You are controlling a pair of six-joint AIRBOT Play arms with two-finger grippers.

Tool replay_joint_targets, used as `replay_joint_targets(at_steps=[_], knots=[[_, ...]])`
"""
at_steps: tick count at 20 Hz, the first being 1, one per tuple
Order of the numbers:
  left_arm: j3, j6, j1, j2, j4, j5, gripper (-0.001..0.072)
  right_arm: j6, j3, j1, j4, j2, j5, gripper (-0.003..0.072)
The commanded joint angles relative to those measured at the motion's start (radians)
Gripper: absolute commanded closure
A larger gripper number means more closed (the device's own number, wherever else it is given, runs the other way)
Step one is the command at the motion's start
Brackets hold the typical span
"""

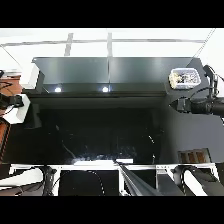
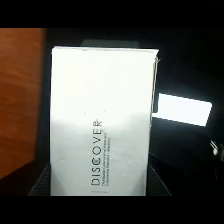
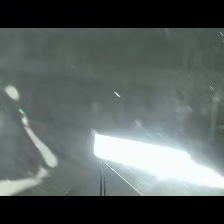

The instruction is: Fold the box and place the chain.

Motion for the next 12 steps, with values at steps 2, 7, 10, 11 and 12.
replay_joint_targets(at_steps=[2, 7, 10, 11, 12], knots=[[0.079, 0.081, 0.021, -0.105, -0.019, 0.102, 0.0374, 0.026, 0.0, 0.043, 0.085, -0.003, -0.081, 0.067], [0.206, 0.093, -0.034, -0.195, -0.083, 0.074, 0.0374, 0.075, 0.0, 0.094, 0.063, -0.01, -0.098, 0.067], [0.213, 0.103, -0.053, -0.204, -0.105, 0.084, 0.0374, 0.09, 0.0, 0.094, 0.053, -0.01, -0.093, 0.067], [0.213, 0.135, -0.056, -0.205, -0.134, 0.099, 0.0361, 0.092, 0.0, 0.094, 0.053, -0.01, -0.093, 0.067], [0.213, 0.144, -0.059, -0.205, -0.148, 0.129, 0.0254, 0.092, 0.0, 0.094, 0.053, -0.01, -0.093, 0.067]])
